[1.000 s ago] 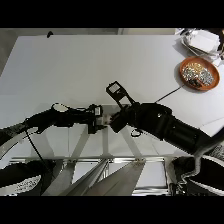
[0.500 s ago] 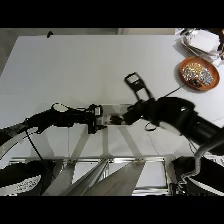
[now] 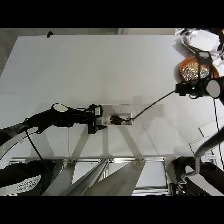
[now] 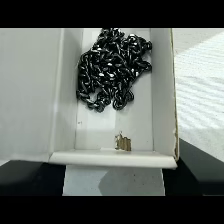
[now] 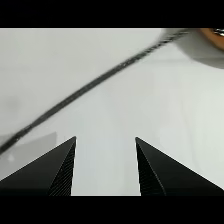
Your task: Fold the box and place the chain.
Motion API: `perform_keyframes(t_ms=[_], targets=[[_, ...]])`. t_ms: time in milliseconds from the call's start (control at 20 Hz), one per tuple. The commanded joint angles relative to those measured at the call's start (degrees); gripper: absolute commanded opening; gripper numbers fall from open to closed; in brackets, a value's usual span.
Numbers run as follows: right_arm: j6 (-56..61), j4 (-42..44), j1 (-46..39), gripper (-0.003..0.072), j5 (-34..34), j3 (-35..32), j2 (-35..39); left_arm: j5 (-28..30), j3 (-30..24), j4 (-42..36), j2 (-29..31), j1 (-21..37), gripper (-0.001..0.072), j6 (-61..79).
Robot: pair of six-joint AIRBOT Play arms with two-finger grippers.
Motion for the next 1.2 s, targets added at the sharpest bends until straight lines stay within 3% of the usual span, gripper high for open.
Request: perform_keyframes(t_ms=[0, 50, 300, 550, 600, 900, 1150], targets=[[-4.59, 4.35, -11.26, 0.0378, -8.04, -0.02, -6.14, 0.02, 0.02, 0.00, 0.04, 0.02, 0.0293, 0.02], [-5.49, 5.60, -12.26, 0.0345, -10.38, -0.02, -8.26, 0.02, 0.02, 0.00, 0.04, 0.02, 0.0293, 0.02], [-5.55, 8.28, -12.68, 0.0339, -21.35, 0.33, -19.43, 0.02, 0.02, 0.00, 0.04, 0.02, 0.0293, 0.02], [-5.55, 12.00, -12.68, 0.0333, -27.10, 4.46, -27.15, 0.02, 0.02, 0.00, 0.04, 0.02, 0.0293, 0.02], [-5.55, 12.00, -12.68, 0.0277, -27.98, 4.85, -27.91, 0.02, 0.02, 0.00, 0.04, 0.02, 0.0293, 0.02], [-5.62, 11.98, -12.68, 0.0024, -29.20, 4.98, -29.70, 0.02, 0.02, 0.00, 0.04, 0.02, 0.0293, 0.02], [-11.98, 12.00, -10.14, 0.0018, -25.29, 5.01, -21.84, 0.02, 0.02, 0.00, 0.04, 0.02, 0.0293, 0.02]])
